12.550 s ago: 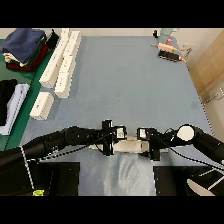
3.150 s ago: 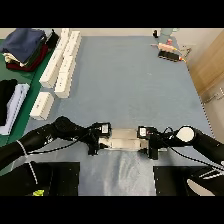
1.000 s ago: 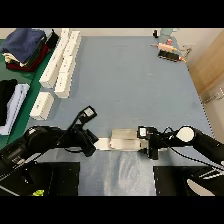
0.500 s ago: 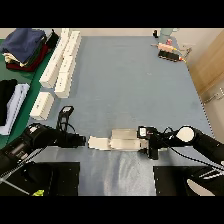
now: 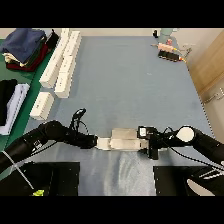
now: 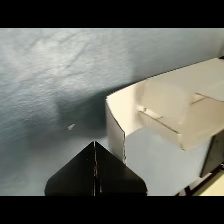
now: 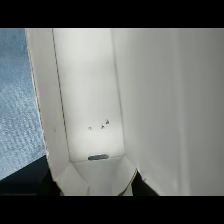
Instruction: Fold the box.
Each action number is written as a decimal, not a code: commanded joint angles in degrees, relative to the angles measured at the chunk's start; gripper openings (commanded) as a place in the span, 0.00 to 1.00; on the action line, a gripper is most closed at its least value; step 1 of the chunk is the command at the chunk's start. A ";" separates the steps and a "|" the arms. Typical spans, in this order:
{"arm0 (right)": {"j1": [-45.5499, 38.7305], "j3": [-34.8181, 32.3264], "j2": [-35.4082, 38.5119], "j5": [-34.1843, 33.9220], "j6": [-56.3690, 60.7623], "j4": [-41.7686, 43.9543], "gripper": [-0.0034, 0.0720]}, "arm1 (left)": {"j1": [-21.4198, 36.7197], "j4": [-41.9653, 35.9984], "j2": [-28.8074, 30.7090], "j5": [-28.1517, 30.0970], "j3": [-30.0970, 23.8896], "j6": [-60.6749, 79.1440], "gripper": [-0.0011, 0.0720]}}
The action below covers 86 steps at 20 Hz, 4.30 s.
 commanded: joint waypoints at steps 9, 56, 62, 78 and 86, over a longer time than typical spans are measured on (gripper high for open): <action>0.02 0.04 0.04 0.00 0.00 0.00 0.67 | 0.11 -14.71 0.96 1.99 0.02 15.12 0.63; 0.02 0.04 0.04 0.00 0.00 0.02 0.67 | 1.92 -14.78 -7.17 -2.12 4.55 11.04 0.04; 0.02 0.04 0.04 0.00 0.00 0.00 0.67 | 1.95 -14.71 -7.17 -3.96 5.11 11.17 0.04; 0.02 0.04 0.04 0.00 0.00 0.00 0.67 | 1.86 -18.43 -7.39 -3.43 5.64 14.08 0.53; 0.02 0.04 0.04 0.02 0.00 0.00 0.67 | -9.40 -13.29 -9.90 7.45 7.82 5.55 0.53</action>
